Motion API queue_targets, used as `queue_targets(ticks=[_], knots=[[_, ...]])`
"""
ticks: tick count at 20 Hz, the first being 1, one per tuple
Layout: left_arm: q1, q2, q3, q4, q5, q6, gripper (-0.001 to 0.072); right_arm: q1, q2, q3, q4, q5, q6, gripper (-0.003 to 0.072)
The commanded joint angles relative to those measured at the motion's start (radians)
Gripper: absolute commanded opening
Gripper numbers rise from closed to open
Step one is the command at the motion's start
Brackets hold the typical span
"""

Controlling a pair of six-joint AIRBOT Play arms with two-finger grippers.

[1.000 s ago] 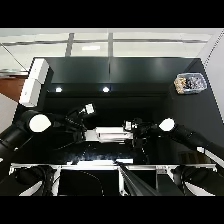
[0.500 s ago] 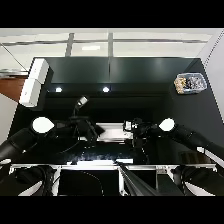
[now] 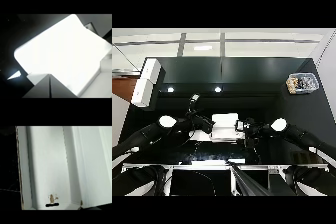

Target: Fold the box and place the chain.

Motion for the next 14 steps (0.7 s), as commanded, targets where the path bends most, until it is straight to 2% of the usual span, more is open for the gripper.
queue_targets(ticks=[1,4,5,6,7,8,9,12,13,14], knots=[[0.007,-0.01,0.041,0.127,-0.049,0.01,0.0029,0.0,0.0,0.0,0.0,0.0,0.0,0.0532],[0.055,0.052,0.082,0.255,-0.071,-0.008,0.0037,0.0,0.0,0.0,0.0,0.0,0.0,0.0532],[0.084,0.087,0.09,0.285,-0.089,-0.008,0.0131,0.0,0.0,0.0,0.0,0.0,0.0,0.0532],[0.116,0.124,0.092,0.307,-0.112,-0.008,0.0343,0.0,0.0,0.0,0.0,0.0,0.0,0.0532],[0.146,0.161,0.091,0.331,-0.144,-0.008,0.0607,0.0,0.0,0.0,0.0,0.0,0.0,0.0532],[0.182,0.196,0.092,0.366,-0.197,-0.01,0.0714,0.0,0.0,0.0,0.0,0.0,0.0,0.0532],[0.214,0.225,0.091,0.412,-0.256,-0.018,0.0714,0.0,0.0,0.0,0.0,0.0,0.0,0.0532],[0.288,0.261,0.09,0.707,-0.438,-0.283,0.0713,0.0,0.0,0.0,0.0,0.0,0.0,0.0532],[0.286,0.26,0.087,0.762,-0.491,-0.254,0.0713,0.0,0.0,0.0,0.0,0.0,0.0,0.0531],[0.275,0.261,0.08,0.747,-0.541,-0.13,0.0712,0.0,0.0,0.0,0.0,0.0,0.0,0.0532]])
